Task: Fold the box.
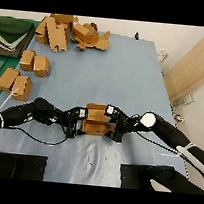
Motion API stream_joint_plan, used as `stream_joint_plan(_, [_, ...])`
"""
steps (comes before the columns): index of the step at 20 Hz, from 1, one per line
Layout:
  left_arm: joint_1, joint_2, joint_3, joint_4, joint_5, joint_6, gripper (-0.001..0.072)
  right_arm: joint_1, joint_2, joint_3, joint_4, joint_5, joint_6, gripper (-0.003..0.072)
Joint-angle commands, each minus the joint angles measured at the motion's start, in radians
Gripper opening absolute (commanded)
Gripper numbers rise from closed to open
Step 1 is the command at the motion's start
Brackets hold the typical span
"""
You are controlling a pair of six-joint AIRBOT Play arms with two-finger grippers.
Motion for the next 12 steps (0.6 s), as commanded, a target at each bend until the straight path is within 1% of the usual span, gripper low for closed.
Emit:
stream_joint_plan(1, [-0.001,0.000,0.000,0.001,-0.002,0.002,0.0457,0.000,0.038,0.001,-0.046,0.039,0.065,0.0699])
stream_joint_plan(5, [-0.001,0.000,0.000,0.001,-0.002,0.002,0.0457,0.000,0.062,0.001,-0.148,0.077,0.169,0.0699])
stream_joint_plan(8, [-0.001,0.000,0.000,0.001,-0.002,0.002,0.0457,0.000,0.090,0.001,-0.162,0.164,0.246,0.0698])
stream_joint_plan(9, [-0.001,0.000,0.000,0.001,-0.002,0.002,0.0456,0.000,0.103,0.001,-0.162,0.196,0.289,0.0698])
stream_joint_plan(11, [-0.001,0.000,0.000,0.001,-0.002,0.002,0.0456,0.000,0.134,0.003,-0.144,0.248,0.484,0.0687])
stream_joint_plan(12, [-0.001,0.000,0.000,0.001,-0.002,0.002,0.0456,0.000,0.153,0.010,-0.143,0.269,0.671,0.0584])
